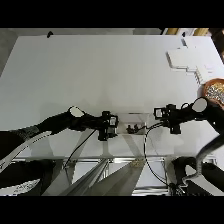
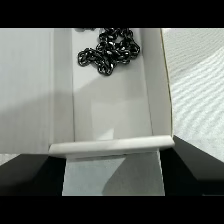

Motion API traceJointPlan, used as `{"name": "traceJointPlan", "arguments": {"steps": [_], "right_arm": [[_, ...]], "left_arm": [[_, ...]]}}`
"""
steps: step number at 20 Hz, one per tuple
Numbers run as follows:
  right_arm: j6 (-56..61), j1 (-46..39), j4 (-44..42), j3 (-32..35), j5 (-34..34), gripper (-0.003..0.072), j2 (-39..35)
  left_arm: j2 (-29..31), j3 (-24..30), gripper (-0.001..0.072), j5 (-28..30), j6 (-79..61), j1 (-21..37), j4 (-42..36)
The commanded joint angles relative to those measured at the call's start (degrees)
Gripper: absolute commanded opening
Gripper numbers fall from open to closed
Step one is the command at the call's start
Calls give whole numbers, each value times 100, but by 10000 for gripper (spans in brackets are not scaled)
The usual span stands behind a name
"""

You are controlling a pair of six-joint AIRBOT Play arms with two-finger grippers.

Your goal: Fold the box and place the chain.

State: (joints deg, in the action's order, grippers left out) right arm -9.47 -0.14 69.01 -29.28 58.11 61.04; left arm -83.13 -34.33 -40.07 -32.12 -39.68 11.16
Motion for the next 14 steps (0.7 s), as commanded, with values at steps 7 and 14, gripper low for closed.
{"name": "traceJointPlan", "arguments": {"steps": [7,14], "right_arm": [[-114,-4,168,280,-140,31,140],[350,-4,-315,280,26,18,-1126]], "left_arm": [[4,2,372,0,0,2,2],[7,2,372,2,0,2,0]]}}
